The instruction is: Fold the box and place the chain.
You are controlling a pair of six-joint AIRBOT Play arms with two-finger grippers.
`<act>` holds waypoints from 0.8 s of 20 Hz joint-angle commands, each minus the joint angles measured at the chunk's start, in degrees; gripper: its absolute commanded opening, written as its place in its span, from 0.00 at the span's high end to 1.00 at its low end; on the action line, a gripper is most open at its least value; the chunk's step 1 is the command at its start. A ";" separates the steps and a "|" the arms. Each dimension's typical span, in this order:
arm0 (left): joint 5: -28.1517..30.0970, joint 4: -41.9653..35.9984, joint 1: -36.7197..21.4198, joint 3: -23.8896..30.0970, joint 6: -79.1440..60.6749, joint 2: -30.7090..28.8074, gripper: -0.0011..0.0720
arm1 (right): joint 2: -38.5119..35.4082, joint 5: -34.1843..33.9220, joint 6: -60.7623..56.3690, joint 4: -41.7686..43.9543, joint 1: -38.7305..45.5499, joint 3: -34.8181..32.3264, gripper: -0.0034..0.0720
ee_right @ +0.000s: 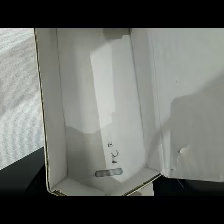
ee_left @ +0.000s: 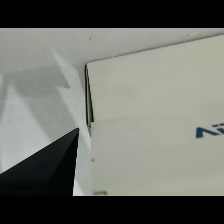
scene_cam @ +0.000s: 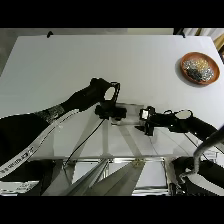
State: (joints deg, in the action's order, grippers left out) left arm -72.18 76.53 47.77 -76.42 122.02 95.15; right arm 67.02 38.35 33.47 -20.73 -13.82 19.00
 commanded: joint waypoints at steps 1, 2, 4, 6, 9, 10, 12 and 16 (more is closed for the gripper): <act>-1.44 5.86 0.15 -1.64 6.21 0.50 0.40 | 0.02 0.00 0.00 0.00 -0.04 -0.02 0.61; -0.81 5.51 0.26 -1.64 7.26 0.59 0.40 | 0.02 0.00 0.00 0.00 -0.04 -0.02 0.61; -0.33 4.11 0.72 -1.64 7.28 1.18 0.40 | 0.02 0.00 0.00 0.00 -0.04 -0.02 0.61; -0.31 4.04 1.51 -1.62 7.28 2.25 0.41 | 0.02 0.00 0.00 0.00 -0.02 -0.02 0.61; -0.22 3.89 2.75 -1.46 8.83 4.24 0.66 | 0.02 0.02 0.00 0.00 -0.04 -0.02 0.61; -0.22 3.67 2.99 -1.33 9.77 4.59 0.72 | 0.02 0.00 0.00 0.00 -0.04 -0.02 0.61; 0.13 3.69 3.06 -1.33 10.56 4.76 0.71 | 0.02 0.02 0.00 -0.02 -0.04 -0.02 0.61; 0.11 3.63 3.08 -1.31 13.27 4.76 0.98 | 0.02 0.00 0.00 -0.02 -0.04 -0.02 0.61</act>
State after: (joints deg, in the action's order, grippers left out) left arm -72.64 80.62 50.68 -77.78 133.32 99.63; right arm 67.02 38.37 33.43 -20.75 -13.82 19.00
